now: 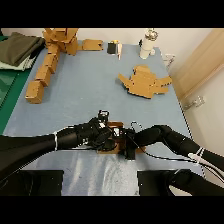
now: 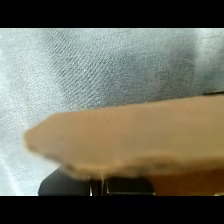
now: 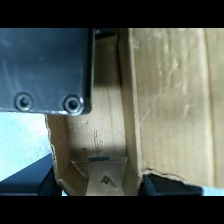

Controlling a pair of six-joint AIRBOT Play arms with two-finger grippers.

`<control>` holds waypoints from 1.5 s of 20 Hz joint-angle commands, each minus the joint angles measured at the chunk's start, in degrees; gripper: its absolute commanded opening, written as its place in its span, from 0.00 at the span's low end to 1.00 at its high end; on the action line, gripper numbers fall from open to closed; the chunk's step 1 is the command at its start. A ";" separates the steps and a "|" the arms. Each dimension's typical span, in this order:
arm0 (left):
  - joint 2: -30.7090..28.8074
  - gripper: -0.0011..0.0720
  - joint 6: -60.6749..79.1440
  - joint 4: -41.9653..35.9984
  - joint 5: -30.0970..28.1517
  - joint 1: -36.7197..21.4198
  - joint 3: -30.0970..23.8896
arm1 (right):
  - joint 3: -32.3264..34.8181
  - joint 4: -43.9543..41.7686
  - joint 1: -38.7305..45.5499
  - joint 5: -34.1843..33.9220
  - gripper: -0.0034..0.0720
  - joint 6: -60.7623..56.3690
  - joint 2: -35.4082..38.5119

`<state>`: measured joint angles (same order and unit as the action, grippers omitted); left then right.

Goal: Fold the box.

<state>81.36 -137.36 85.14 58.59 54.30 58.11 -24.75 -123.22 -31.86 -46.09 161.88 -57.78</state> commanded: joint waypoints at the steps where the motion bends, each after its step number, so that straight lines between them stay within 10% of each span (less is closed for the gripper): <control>1: 0.33 0.07 -0.09 -0.57 -1.49 0.02 0.04 | -0.04 -0.02 -0.04 0.15 0.71 0.13 -0.02; 6: 0.31 0.08 -0.04 -0.57 -1.51 0.00 0.04 | -0.04 -0.02 -0.04 0.15 0.71 0.13 -0.02; 9: 0.17 0.76 -0.02 -0.57 -1.62 0.00 0.04 | -0.04 -0.02 -0.04 0.15 0.71 0.13 -0.02; 25: -8.70 0.75 -0.07 -0.33 4.57 -5.38 0.04 | -0.04 0.00 -0.04 0.13 0.71 0.13 -0.02; 30: -8.68 0.57 -0.04 -0.74 4.35 -6.54 0.04 | -0.04 0.00 -0.04 0.13 0.71 0.13 -0.02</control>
<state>72.88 -137.45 84.64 62.87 48.38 58.15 -24.75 -123.22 -31.88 -45.95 162.04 -57.78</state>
